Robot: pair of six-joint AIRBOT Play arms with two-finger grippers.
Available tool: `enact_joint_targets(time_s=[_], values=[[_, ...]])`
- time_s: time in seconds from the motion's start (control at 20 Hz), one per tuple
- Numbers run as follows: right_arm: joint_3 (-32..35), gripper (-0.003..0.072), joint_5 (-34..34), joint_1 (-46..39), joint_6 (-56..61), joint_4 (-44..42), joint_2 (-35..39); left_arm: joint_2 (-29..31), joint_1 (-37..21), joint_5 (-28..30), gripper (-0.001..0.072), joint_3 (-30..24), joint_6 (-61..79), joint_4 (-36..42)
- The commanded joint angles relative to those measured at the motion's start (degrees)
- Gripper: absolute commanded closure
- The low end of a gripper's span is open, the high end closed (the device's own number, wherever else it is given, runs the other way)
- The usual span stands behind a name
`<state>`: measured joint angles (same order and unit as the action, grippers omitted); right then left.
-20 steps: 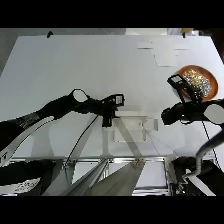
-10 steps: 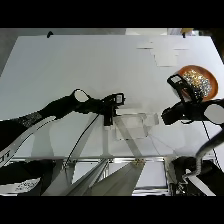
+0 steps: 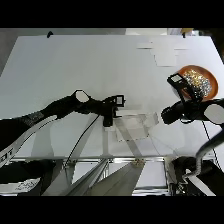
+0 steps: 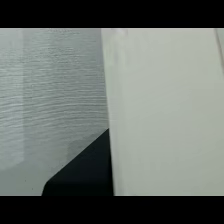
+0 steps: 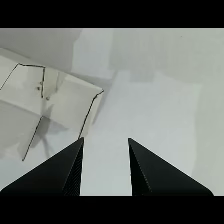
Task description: Fold the box and place the chain.
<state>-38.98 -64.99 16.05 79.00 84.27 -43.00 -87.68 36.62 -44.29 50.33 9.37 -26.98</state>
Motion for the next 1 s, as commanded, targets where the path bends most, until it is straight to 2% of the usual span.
enact_joint_targets(time_s=[0.0,0.4,0.65,0.95], values=[[-0.02,0.0365,0.04,0.02,0.00,-0.11,0.02,-0.04,0.02,-0.22,0.0711,0.55,1.42,0.04],[-0.02,0.0365,0.07,0.02,0.00,-0.09,0.02,-1.31,0.00,-1.53,0.0711,3.87,2.25,-1.31],[-0.02,0.0365,-0.04,0.02,0.00,-0.11,0.02,-3.54,0.02,-2.71,0.0710,3.87,2.43,-1.36],[0.00,0.0365,-0.13,0.02,0.00,-0.09,0.02,-3.56,0.02,-2.64,0.0706,3.87,2.40,-1.36]])
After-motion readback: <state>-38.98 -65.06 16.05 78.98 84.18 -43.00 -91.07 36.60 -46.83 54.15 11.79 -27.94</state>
